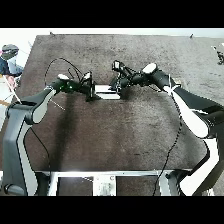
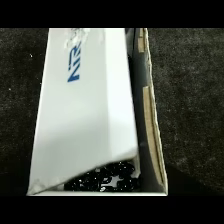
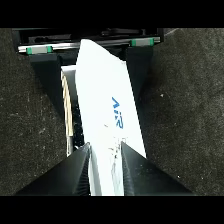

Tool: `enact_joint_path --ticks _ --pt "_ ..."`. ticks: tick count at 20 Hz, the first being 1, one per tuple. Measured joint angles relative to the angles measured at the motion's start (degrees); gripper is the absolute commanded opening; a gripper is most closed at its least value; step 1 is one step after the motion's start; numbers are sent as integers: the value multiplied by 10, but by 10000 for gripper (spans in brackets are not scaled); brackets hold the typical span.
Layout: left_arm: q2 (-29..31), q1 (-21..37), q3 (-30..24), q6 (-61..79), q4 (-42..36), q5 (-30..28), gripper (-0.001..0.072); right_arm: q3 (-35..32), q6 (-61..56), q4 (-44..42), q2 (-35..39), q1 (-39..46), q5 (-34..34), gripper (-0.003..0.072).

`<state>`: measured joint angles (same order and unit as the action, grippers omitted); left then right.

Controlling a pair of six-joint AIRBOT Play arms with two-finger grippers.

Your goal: Fold the box and place the chain.

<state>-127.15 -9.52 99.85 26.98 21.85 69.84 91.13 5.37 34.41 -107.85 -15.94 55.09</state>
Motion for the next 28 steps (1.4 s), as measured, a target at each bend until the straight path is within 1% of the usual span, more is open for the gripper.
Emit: enact_joint_path --ticks 7,11,12,14,20,23,25,26,28 --pt "0 0 0 0 0 0 177 0 -6 7 0 0 5 214" --pt "0 0 0 0 0 0 177 0 -22 26 -2 -2 14 215" --pt "0 0 0 0 0 0 177 0 -25 30 -2 -3 15 232" --pt "0 0 0 0 0 0 177 0 -30 35 -3 -3 20 233" --pt "0 0 0 1 0 0 177 -1 -41 44 -4 -2 50 234" --pt "0 0 0 1 0 0 176 -1 -46 27 -3 3 60 233" --pt "0 0 0 1 0 0 177 -1 -48 -15 -3 11 65 232" --pt "0 0 0 1 0 0 177 -1 -49 -35 -3 16 69 224" --pt "0 0 0 0 0 0 176 -1 -49 -70 -3 23 75 10"
